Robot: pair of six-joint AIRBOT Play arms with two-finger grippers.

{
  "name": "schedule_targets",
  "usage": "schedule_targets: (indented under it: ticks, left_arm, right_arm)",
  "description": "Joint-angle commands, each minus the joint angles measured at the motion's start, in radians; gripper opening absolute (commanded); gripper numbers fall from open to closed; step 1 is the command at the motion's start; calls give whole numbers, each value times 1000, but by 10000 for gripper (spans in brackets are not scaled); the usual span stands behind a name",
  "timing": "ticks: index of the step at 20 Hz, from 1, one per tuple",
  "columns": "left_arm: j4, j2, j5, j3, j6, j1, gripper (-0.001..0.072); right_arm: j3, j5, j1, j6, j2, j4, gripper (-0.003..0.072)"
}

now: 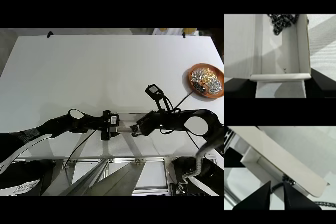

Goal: Fold the box and place the chain.

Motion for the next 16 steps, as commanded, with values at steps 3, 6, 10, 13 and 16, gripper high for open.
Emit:
schedule_targets:
  ticks: [3,6,10,13,16]
  left_arm:
    - [0,0,0,0,0,0,149]
    - [0,0,0,0,0,0,149]
    - [0,0,0,0,0,0,149]
    - [0,0,0,0,0,0,149]
    - [0,0,0,0,0,0,149]
  right_arm:
    - [79,161,0,249,93,-284,183]
    - [78,270,0,384,103,-498,183]
    - [50,309,0,438,76,-580,182]
    - [12,287,0,501,-24,-580,183]
    - [1,221,0,534,-175,-569,183]
